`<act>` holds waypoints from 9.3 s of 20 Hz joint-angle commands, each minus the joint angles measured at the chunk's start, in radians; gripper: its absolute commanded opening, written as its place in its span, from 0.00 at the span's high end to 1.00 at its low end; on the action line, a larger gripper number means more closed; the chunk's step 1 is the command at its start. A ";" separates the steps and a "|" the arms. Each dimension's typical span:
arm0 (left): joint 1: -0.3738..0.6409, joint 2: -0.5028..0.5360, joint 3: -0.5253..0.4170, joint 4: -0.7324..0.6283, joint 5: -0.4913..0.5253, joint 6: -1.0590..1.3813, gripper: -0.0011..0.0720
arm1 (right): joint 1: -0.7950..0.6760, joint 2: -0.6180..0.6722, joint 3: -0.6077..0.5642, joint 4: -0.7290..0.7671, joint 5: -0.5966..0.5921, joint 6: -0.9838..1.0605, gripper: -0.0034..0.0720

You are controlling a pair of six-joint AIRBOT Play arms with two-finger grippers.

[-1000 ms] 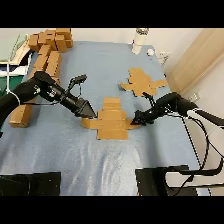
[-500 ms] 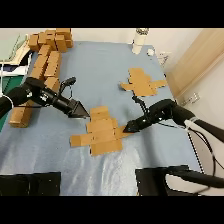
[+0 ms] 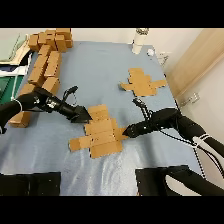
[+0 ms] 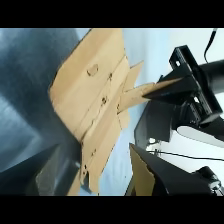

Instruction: Fold the box.

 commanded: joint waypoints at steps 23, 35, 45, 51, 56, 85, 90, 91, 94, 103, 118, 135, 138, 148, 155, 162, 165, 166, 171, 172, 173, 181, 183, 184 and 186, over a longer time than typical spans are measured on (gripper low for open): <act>-0.025 -0.082 0.016 -0.110 -0.093 0.209 0.92 | 0.006 0.012 -0.005 -0.012 -0.011 -0.023 0.95; -0.063 -0.080 0.074 -0.112 -0.117 0.351 0.97 | -0.013 0.012 0.037 -0.145 0.061 0.167 0.41; -0.301 0.120 0.061 -0.023 0.225 0.689 0.97 | -0.101 0.011 0.322 -0.452 0.077 0.606 0.95; -0.350 0.242 -0.043 0.052 0.457 0.768 0.97 | -0.100 -0.025 0.322 -0.392 0.089 0.606 0.95; -0.402 0.321 -0.110 0.058 0.578 0.835 0.97 | -0.057 -0.037 0.322 -0.378 0.152 0.606 0.95; -0.429 0.361 -0.246 0.036 0.571 0.874 0.97 | -0.026 -0.072 0.069 -0.364 -0.065 0.616 0.95; -0.429 0.360 -0.208 0.036 0.499 0.874 0.97 | -0.026 -0.071 0.055 -0.373 -0.037 0.616 0.95; -0.426 0.360 -0.206 0.036 0.497 0.874 0.97 | -0.026 -0.069 0.055 -0.369 -0.039 0.616 0.95; -0.405 0.360 -0.203 0.028 0.444 0.873 0.97 | -0.026 -0.034 0.055 -0.354 -0.045 0.615 0.95; -0.356 0.290 -0.195 -0.018 0.367 0.873 0.97 | -0.026 0.073 0.069 -0.306 0.037 0.616 0.95; -0.356 0.249 -0.148 0.012 0.313 0.818 0.97 | -0.026 0.071 0.070 -0.307 0.123 0.616 0.95; -0.355 0.235 -0.148 0.079 0.323 0.769 0.97 | -0.026 0.074 0.070 -0.210 -0.018 0.616 0.95; -0.355 0.235 -0.148 0.075 0.323 0.769 0.97 | -0.026 0.089 0.070 -0.199 -0.155 0.617 0.95; -0.355 0.235 -0.148 0.076 0.326 0.769 0.97 | -0.011 0.378 0.068 -0.204 -0.337 0.592 0.95; -0.355 0.235 -0.148 0.076 0.326 0.769 0.97 | 0.476 0.398 0.005 -0.438 -0.076 0.526 0.95; -0.355 0.235 -0.148 0.076 0.326 0.769 0.97 | 1.172 0.266 -0.034 -1.151 0.150 0.642 0.62; -0.355 0.235 -0.148 0.076 0.326 0.769 0.97 | 1.200 0.174 -0.034 -1.182 0.158 0.670 0.20; -0.355 0.235 -0.148 0.076 0.326 0.769 0.97 | 1.199 0.146 -0.034 -1.183 0.175 0.670 0.20; -0.356 0.235 -0.148 0.076 0.326 0.769 0.97 | 1.199 0.040 -0.034 -1.217 0.209 0.672 0.20; -0.356 0.235 -0.148 0.076 0.326 0.769 0.97 | 1.199 0.031 -0.034 -1.225 0.210 0.678 0.21; -0.356 0.235 -0.148 0.076 0.326 0.769 0.97 | 1.199 0.028 -0.033 -1.234 0.209 0.688 0.21; -0.356 0.235 -0.148 0.076 0.327 0.769 0.97 | 1.200 0.051 -0.002 -1.379 0.170 0.887 0.21; -0.356 0.235 -0.148 0.076 0.327 0.769 0.97 | 1.200 0.075 0.004 -1.377 0.156 0.903 0.21; -0.356 0.235 -0.148 0.076 0.327 0.769 0.97 | 1.200 0.089 0.004 -1.377 0.152 0.905 0.21; -0.356 0.235 -0.148 0.076 0.327 0.769 0.97 | 1.200 0.120 0.004 -1.377 0.148 0.927 0.21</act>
